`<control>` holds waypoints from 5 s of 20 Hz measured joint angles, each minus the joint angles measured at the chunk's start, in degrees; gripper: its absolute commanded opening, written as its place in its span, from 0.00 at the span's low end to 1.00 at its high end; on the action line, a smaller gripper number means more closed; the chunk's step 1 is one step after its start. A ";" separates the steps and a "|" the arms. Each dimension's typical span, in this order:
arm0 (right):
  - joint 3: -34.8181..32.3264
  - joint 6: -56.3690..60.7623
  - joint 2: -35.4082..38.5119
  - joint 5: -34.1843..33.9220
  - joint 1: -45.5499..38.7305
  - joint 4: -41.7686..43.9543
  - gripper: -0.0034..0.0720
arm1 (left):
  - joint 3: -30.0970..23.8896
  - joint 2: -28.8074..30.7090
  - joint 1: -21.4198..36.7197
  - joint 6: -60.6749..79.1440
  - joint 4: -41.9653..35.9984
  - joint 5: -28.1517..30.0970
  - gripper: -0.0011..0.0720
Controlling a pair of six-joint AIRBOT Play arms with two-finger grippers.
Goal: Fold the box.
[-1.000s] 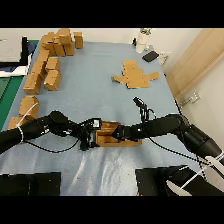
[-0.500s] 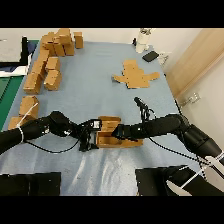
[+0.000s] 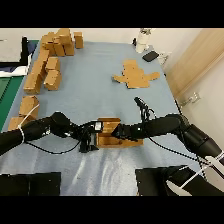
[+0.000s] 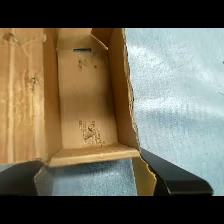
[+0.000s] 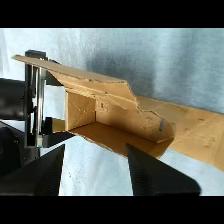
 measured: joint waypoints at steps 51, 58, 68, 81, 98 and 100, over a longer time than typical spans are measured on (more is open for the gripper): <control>-5.64 -46.49 8.15 -12.81 0.13 -13.33 0.96 | 0.00 0.00 -2.67 -6.49 1.38 3.89 0.72; -11.78 -64.67 6.43 5.11 0.02 -21.16 0.95 | 0.00 0.00 -2.67 -6.49 1.40 3.89 0.72; -9.05 -74.25 -1.38 12.26 2.08 -15.23 0.71 | 0.00 0.00 -2.67 -6.49 1.40 3.89 0.72; -8.79 -76.52 -3.28 13.62 7.32 -12.79 0.39 | 0.00 0.00 -2.67 -6.47 1.44 3.89 0.72; -8.83 -80.26 -4.61 16.22 7.50 -14.32 0.85 | 0.00 0.00 -2.67 -6.58 1.36 4.00 0.72; -8.83 -80.24 -4.61 16.26 7.50 -14.45 0.71 | 0.00 0.00 -2.67 -6.58 1.36 3.98 0.72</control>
